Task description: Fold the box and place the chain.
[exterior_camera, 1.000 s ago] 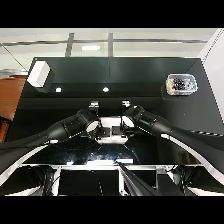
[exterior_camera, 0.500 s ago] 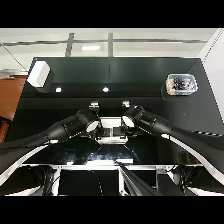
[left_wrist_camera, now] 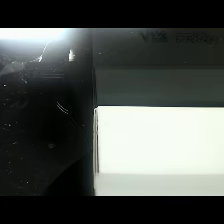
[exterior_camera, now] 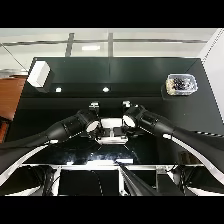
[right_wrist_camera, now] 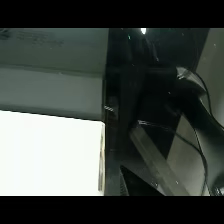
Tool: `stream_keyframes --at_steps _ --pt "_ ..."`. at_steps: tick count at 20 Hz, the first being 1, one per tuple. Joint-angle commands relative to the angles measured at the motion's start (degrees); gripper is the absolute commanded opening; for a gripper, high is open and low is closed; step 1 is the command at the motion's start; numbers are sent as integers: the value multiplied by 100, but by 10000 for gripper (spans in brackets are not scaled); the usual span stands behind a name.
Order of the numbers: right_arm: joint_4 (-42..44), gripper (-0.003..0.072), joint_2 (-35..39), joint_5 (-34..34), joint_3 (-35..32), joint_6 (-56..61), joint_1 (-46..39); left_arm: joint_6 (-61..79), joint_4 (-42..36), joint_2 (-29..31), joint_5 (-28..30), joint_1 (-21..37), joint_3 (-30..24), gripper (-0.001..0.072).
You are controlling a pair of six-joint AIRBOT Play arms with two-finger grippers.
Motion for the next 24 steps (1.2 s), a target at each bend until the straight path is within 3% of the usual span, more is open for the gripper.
stream_keyframes --at_steps 1,8,9,11,12,13,22,23,24 --pt "20 235 0 -140 7 118 -2 9 4 -2 2 2 2 31" --pt "92 228 -83 -188 4 173 -2 7 2 -2 0 0 2 31" --pt "98 135 -83 -199 7 170 -2 9 2 -2 2 0 2 31" --pt "92 118 -83 -197 7 170 -2 7 2 -4 2 0 2 31" --pt "92 35 -83 -199 7 170 -2 7 4 -4 2 0 2 31" --pt "92 24 -83 -203 4 170 -2 7 2 -4 2 0 2 31" --pt "190 31 -81 -234 7 20 -2 7 4 -4 4 0 2 32" --pt "284 233 -81 -234 7 -68 -4 7 4 -4 7 0 2 31" --pt "352 339 -81 -199 7 -92 -24 7 4 -4 7 0 2 31"
